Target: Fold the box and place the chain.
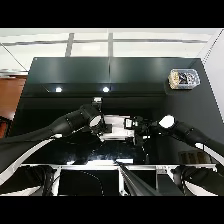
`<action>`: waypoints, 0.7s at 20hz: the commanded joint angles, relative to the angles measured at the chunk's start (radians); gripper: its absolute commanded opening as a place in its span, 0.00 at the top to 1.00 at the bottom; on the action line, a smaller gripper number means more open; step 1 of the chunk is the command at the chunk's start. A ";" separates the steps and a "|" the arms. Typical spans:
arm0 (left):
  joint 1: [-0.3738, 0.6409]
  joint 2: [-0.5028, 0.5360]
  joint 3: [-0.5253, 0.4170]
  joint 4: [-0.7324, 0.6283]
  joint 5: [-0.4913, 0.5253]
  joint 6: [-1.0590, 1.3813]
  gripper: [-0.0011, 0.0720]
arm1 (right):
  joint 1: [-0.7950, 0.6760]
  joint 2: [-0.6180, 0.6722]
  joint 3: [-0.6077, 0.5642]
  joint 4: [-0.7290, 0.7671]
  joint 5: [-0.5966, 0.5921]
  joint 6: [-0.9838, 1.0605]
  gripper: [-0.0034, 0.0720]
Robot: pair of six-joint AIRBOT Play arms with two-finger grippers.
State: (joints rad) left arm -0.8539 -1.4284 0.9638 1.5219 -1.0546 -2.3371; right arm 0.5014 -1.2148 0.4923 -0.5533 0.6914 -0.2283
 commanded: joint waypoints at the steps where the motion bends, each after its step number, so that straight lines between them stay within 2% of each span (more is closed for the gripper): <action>1: 0.001 0.001 0.001 0.007 0.003 0.002 0.94 | 0.000 0.000 0.000 0.000 0.000 -0.002 0.24; 2: 0.001 0.001 0.001 0.007 0.003 0.002 0.94 | 0.000 0.000 0.000 0.000 0.000 -0.002 0.24; 4: 0.001 0.002 0.001 0.007 -0.002 0.002 0.94 | 0.000 0.011 0.007 0.003 0.010 0.042 0.02; 6: 0.001 0.006 0.001 0.008 -0.002 0.002 0.94 | -0.003 0.064 0.020 -0.037 0.053 0.103 0.01; 9: 0.001 0.011 0.001 0.008 -0.002 0.002 0.94 | -0.003 0.160 0.020 -0.235 0.077 0.221 0.01; 12: 0.001 0.011 0.001 0.008 -0.002 0.002 0.95 | -0.003 0.174 0.015 -0.381 0.134 0.232 0.02; 14: 0.000 0.011 0.001 0.008 -0.001 0.003 0.94 | -0.003 0.167 0.010 -0.383 0.109 0.232 0.02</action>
State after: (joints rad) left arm -0.8532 -1.4185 0.9638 1.5299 -1.0565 -2.3333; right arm 0.4992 -1.0595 0.5064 -0.8467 0.7990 -0.0284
